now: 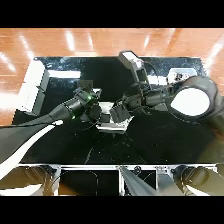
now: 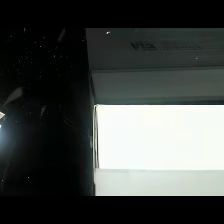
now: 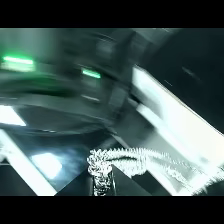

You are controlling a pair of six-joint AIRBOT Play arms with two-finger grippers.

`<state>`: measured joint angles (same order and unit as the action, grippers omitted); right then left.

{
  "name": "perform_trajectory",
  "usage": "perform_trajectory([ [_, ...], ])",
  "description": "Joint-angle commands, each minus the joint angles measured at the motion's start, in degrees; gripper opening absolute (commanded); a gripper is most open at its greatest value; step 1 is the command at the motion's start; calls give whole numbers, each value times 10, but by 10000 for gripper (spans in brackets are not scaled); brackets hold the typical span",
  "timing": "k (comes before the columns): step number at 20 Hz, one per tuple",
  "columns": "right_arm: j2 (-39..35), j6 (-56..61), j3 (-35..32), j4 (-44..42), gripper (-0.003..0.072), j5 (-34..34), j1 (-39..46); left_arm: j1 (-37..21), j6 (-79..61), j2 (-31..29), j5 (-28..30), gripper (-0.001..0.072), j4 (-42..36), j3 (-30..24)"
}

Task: Fold the box and place the chain.

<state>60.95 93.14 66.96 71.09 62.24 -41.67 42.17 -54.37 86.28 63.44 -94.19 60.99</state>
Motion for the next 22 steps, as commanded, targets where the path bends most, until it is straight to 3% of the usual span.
perform_trajectory([
  [1, 1, 4, -62, 7, 19, -17, 46, 0, 0, 0, 0, 23, 0, 0],
  [8, 65, 3, -81, -11, 20, -35, 48, 0, 0, 0, 0, 23, 1, 0],
  [9, 75, 4, -81, -11, 72, -37, 46, 0, 0, 0, 0, 23, 1, 0],
  [11, 80, 12, -80, -2, 695, -33, 51, 0, 0, 0, 0, 23, 0, 0],
  [14, 64, 25, -80, 40, 679, 12, 94, 0, 0, 0, 0, 23, 0, 0],
  [16, 40, 35, -81, 120, 679, 59, 152, 0, 0, 0, 0, 23, 1, 0],
  [18, 32, 65, -88, 209, 680, 63, 231, 0, 0, 0, 3, 23, 3, 0],
  [22, 77, 128, -146, 181, 680, -97, 415, 0, 0, 0, 10, 23, 3, 0],
])
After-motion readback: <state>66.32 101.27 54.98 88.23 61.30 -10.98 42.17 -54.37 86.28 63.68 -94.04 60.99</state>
